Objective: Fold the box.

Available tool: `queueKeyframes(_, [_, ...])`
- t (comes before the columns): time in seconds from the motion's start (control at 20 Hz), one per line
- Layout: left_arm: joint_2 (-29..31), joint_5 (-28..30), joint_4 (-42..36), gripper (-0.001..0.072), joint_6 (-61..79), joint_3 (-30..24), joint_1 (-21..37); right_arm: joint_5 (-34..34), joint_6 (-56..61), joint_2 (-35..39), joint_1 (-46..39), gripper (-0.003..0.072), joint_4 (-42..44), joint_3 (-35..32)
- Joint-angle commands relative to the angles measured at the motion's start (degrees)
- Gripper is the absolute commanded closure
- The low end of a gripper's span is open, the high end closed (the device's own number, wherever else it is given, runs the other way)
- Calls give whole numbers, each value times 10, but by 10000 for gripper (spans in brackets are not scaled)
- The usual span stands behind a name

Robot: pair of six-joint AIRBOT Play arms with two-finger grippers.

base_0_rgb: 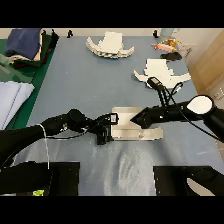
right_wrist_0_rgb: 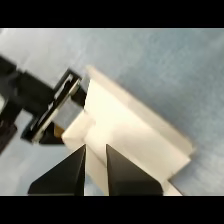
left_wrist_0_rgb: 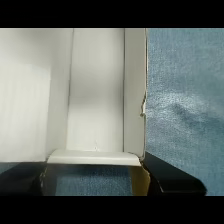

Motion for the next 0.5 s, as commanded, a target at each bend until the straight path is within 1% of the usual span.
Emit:
queueKeyframes(0.0, [0,0,0,103,0,0,0,76,-53,77,1,319,-119,-38])
queueKeyframes(0.1, [0,0,0,103,0,0,0,80,-137,103,1,161,-164,-76])
queueKeyframes(0.15, [0,0,0,103,0,0,0,73,-177,113,1,160,-185,-91])
queueKeyframes(0.25, [0,0,0,103,0,0,0,34,-254,125,1,160,-218,-116])
queueKeyframes(0.45, [0,0,0,102,0,0,0,-45,-323,116,1,161,-224,-140])
